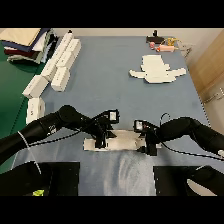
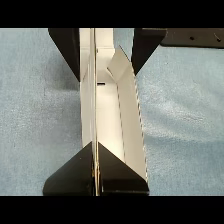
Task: Fold the box.
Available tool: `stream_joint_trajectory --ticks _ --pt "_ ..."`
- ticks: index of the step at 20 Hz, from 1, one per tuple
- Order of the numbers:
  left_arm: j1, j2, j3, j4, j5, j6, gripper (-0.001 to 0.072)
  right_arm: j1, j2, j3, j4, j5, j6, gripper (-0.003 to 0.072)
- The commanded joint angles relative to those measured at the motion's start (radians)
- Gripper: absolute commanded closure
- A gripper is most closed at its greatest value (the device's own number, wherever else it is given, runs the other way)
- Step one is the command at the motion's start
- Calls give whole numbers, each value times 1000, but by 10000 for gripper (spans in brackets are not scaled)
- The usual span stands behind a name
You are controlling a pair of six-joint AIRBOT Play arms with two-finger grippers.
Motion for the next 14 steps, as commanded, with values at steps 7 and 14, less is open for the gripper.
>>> stream_joint_trajectory --ticks 7,14 --pt "0 0 0 0 0 0 694 11 -12 -16 -2 23 -19 -1" --pt "0 0 0 0 0 0 694 35 -23 -22 -6 45 -19 70"
